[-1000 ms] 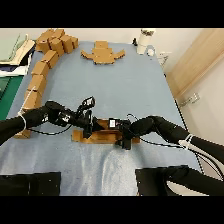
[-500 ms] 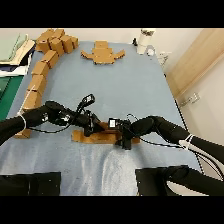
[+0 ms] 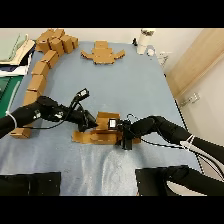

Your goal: Fold the box.

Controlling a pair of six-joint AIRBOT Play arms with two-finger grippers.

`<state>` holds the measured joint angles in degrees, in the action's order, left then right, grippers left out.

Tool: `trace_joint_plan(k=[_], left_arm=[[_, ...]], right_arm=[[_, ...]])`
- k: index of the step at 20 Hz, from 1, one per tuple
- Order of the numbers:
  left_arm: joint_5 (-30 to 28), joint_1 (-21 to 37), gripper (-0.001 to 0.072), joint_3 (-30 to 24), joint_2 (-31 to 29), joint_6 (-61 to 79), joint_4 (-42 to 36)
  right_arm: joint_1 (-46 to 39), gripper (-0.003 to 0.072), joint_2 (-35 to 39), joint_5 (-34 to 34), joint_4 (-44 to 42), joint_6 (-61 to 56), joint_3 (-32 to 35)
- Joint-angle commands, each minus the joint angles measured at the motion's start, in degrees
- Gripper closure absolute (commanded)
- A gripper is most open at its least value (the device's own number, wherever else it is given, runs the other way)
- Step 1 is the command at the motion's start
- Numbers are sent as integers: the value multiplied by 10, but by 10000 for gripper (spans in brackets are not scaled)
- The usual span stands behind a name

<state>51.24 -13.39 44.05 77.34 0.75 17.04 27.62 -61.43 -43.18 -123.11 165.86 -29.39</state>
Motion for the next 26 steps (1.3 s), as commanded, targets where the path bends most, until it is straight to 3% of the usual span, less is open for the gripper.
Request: trace_joint_plan(k=[1,6,9,10,13,16,18,21,26], left_arm=[[0,38,391,1,-28,-84,93],[91,58,394,1,-35,-98,100],[158,59,671,1,-35,-128,120],[174,59,696,1,-35,-163,136],[220,58,698,1,-35,-323,161],[250,32,699,0,-35,-384,178],[240,-11,699,0,-35,-411,152],[170,-72,699,0,-35,-428,64],[42,-86,699,-14,-35,-409,-74]], right_arm=[[0,188,1,2,3,3,-1],[0,188,0,2,19,3,0],[0,188,0,2,18,19,0],[0,188,0,2,19,26,0],[0,187,0,2,18,29,-1],[0,187,0,2,18,28,0],[0,187,0,2,18,28,0],[0,187,0,2,18,28,0],[0,187,0,0,18,28,0]])
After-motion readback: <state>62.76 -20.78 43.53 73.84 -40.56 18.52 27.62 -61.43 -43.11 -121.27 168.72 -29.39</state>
